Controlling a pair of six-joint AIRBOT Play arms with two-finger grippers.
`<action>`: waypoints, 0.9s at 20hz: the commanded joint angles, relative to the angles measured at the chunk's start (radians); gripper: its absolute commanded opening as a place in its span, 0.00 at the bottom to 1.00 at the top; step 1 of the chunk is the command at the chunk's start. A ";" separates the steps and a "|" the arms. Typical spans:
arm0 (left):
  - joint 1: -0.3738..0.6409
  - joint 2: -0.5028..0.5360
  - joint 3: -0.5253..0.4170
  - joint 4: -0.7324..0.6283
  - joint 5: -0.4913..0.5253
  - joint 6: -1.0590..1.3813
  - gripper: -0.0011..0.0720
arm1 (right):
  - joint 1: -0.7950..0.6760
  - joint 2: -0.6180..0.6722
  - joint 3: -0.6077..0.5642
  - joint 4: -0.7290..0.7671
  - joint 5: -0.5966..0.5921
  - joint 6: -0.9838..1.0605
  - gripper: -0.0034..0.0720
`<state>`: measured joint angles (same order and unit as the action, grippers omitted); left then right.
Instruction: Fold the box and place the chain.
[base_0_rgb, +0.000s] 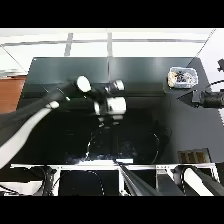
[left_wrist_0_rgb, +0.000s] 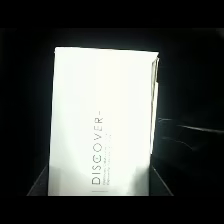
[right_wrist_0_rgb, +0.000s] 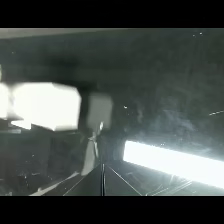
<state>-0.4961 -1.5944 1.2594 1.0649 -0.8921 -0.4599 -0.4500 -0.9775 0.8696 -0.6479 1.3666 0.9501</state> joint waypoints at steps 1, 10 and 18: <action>0.249 0.004 0.099 0.182 0.057 -0.299 0.39 | -0.001 0.000 0.000 0.001 -0.030 0.027 0.06; 0.883 -0.249 0.475 0.225 0.038 -0.636 0.42 | 0.013 0.000 0.000 0.010 -0.127 0.112 0.06; 0.838 -0.481 0.734 0.285 -0.053 -0.663 0.99 | 0.108 0.000 0.000 0.007 -0.219 0.112 0.06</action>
<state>0.3538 -2.0266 1.9179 1.3048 -0.9150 -1.0924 -0.3687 -0.9775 0.8696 -0.6399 1.1683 1.0565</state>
